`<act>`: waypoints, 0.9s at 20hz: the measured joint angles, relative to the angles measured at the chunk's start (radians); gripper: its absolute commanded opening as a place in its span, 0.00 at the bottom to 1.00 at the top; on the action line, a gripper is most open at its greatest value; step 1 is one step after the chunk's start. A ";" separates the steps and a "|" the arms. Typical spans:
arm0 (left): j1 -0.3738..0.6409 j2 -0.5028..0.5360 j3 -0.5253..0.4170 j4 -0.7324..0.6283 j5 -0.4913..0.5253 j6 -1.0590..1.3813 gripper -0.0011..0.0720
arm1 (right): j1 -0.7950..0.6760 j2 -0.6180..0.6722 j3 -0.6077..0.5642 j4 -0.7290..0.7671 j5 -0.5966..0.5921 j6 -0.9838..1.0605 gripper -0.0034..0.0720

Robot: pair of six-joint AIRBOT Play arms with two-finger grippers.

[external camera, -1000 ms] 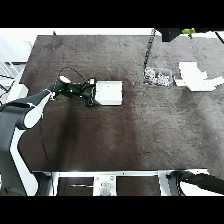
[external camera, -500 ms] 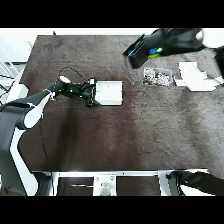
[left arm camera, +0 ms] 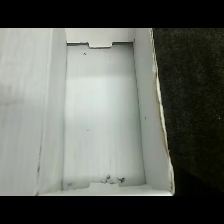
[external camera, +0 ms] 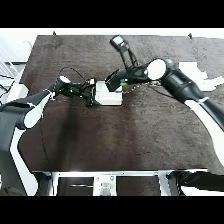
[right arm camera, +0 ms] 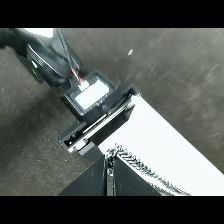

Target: Fold the box and place the chain.

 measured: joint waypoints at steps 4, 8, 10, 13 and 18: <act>0.000 0.000 0.000 0.000 0.000 0.000 0.67 | 0.010 -0.137 -0.031 0.042 -0.081 -0.032 0.31; 0.000 0.000 0.000 0.000 0.000 0.000 0.67 | 0.001 -0.192 -0.040 0.029 -0.154 -0.051 0.54; 0.000 0.000 0.000 0.000 0.000 0.000 0.67 | -0.019 -0.178 -0.042 0.019 -0.156 -0.055 0.55; 0.000 0.000 0.000 0.000 0.000 0.000 0.67 | -0.077 -0.111 -0.063 0.011 -0.101 -0.058 0.55; 0.000 0.000 0.000 0.000 0.000 0.000 0.67 | -0.304 0.009 -0.216 -0.044 -0.120 0.043 0.75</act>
